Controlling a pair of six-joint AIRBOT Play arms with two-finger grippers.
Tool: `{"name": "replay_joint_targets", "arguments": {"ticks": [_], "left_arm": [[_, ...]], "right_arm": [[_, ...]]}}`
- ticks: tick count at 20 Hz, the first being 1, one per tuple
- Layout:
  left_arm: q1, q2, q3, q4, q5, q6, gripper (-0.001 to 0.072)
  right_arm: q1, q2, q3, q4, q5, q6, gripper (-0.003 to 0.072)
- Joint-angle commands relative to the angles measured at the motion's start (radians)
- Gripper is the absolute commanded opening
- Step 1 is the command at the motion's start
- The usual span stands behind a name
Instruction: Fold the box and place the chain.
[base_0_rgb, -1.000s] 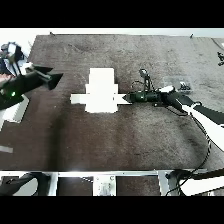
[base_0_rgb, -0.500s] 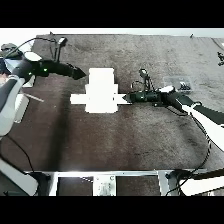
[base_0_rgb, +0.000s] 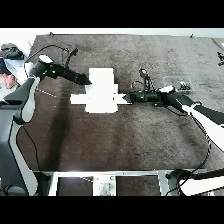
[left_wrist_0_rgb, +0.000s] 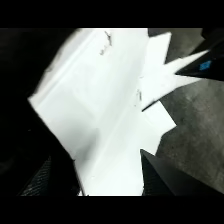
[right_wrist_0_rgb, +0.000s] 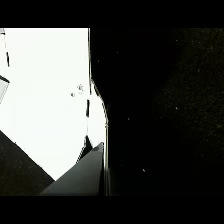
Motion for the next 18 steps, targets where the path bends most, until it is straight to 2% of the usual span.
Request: {"name": "replay_joint_targets", "arguments": {"ticks": [1,6,7,12,13,14,15,16,17,18], "left_arm": [[-0.001,-0.036,0.016,-0.065,-0.069,0.032,0.0592],[-0.016,-0.059,0.016,-0.099,-0.085,0.043,0.0587],[-0.016,-0.059,0.016,-0.091,-0.085,0.043,0.0507],[-0.016,-0.059,0.016,-0.047,-0.084,0.051,0.0463],[-0.016,-0.059,0.016,-0.038,-0.082,0.051,0.0360],[-0.016,-0.059,0.016,-0.032,-0.074,0.051,0.0355],[-0.016,-0.059,0.016,-0.032,-0.071,0.053,0.0304],[-0.016,-0.059,0.016,-0.032,-0.069,0.059,0.0208],[-0.016,-0.059,0.016,-0.032,-0.066,0.062,0.0163],[-0.016,-0.059,0.016,-0.032,-0.070,0.077,0.0046]], "right_arm": [[0.000,0.000,0.001,0.000,0.000,-0.001,-0.0017],[0.000,0.000,0.001,0.000,-0.001,-0.003,-0.0017],[0.000,0.000,0.001,-0.002,-0.008,-0.003,-0.0017],[0.000,0.000,0.001,-0.004,-0.020,-0.003,-0.0016],[0.000,0.000,0.001,-0.004,-0.023,-0.003,-0.0017],[0.000,0.000,0.002,-0.003,-0.023,-0.003,-0.0017],[0.000,0.000,0.001,-0.003,-0.023,-0.003,-0.0017],[0.000,0.000,0.001,-0.003,-0.022,-0.003,-0.0017],[0.000,0.000,0.001,-0.003,-0.022,-0.003,-0.0017],[0.000,0.000,0.001,-0.003,-0.023,-0.003,-0.0017]]}}
